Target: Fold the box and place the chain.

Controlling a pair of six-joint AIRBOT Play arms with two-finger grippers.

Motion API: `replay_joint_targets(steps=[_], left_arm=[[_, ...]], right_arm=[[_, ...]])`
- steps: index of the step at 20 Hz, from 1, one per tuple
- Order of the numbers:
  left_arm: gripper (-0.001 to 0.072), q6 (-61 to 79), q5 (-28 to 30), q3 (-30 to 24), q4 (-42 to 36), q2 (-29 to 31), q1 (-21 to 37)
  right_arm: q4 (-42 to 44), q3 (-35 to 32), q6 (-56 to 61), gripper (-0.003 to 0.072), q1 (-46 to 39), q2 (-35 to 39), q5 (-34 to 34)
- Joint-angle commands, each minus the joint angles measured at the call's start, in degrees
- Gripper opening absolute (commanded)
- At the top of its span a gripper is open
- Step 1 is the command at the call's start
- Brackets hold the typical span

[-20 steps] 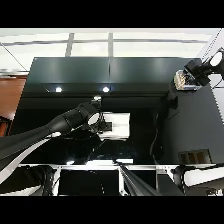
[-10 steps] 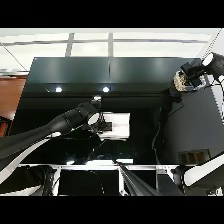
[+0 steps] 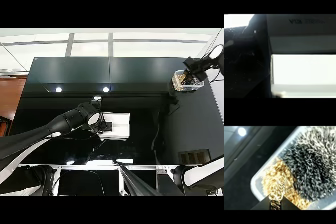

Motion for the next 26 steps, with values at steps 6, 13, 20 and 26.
replay_joint_targets(steps=[6, 13, 20, 26], left_arm=[[0.0029, 0.0, 0.1, 0.0, 0.0, 0.0, 0.1], [0.0029, 0.0, 0.1, 0.0, 0.0, 0.0, 0.1], [0.0029, 0.0, 0.1, 0.0, 0.0, 0.0, 0.1], [0.0029, 0.0, 0.1, 0.0, 0.0, 0.0, 0.0]], right_arm=[[0.4, 2.1, -10.7, 0.0012, -0.3, 11.9, 4.2], [4.6, 8.6, -18.9, 0.0011, -0.3, 26.4, 3.2], [16.1, 12.7, -25.3, 0.0012, -0.2, 35.5, 8.4], [28.9, 12.7, -33.5, 0.0012, 0.2, 39.8, 25.4]])
